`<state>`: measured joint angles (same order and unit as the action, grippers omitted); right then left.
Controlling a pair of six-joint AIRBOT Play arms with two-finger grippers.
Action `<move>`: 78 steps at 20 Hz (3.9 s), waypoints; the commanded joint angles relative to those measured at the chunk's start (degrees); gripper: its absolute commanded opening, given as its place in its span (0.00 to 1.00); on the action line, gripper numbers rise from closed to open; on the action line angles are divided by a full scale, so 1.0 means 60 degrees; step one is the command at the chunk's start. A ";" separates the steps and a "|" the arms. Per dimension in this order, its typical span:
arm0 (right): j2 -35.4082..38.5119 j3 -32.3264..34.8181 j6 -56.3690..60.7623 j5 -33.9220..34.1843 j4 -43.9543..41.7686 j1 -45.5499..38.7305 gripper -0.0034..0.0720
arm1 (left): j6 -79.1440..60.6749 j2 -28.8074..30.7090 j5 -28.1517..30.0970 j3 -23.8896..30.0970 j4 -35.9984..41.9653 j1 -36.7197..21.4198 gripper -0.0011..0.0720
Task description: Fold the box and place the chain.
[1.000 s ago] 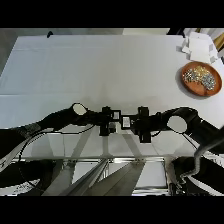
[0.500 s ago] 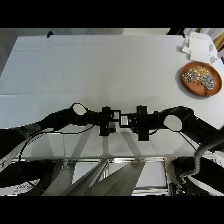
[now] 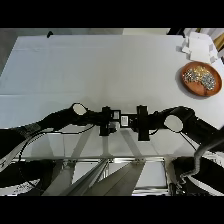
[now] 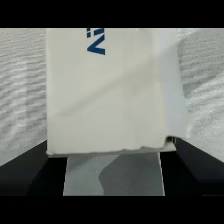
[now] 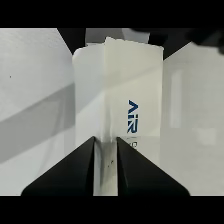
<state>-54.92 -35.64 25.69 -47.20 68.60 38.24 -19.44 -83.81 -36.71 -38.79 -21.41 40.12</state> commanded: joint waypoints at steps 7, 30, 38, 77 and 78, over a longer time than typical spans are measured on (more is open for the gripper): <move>0.0375 -0.0004 0.0000 0.0066 0.0321 -0.0018 0.09 | -0.0007 0.0004 0.0000 0.0004 -0.0007 -0.0004 0.39; 0.0022 0.0033 0.0714 -0.1198 -0.0262 -0.0015 0.16 | -0.0007 0.0004 0.0000 0.0004 -0.0007 -0.0004 0.39; 0.0302 -0.0058 0.0718 0.0109 -0.0331 -0.0018 0.42 | -0.0007 0.0004 0.0000 0.0004 -0.0007 -0.0004 0.39; -0.1206 0.2583 -0.3355 0.0659 -0.7114 -0.2477 0.06 | -0.0007 0.0004 0.0000 0.0004 -0.0007 -0.0004 0.39; -0.1206 0.2583 -0.3351 0.0685 -0.7034 -0.2459 0.06 | -0.0007 0.0004 0.0000 0.0004 -0.0007 -0.0004 0.39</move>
<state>-62.02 -20.23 3.92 -46.00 22.98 21.71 -19.44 -83.81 -36.77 -38.76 -21.45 40.14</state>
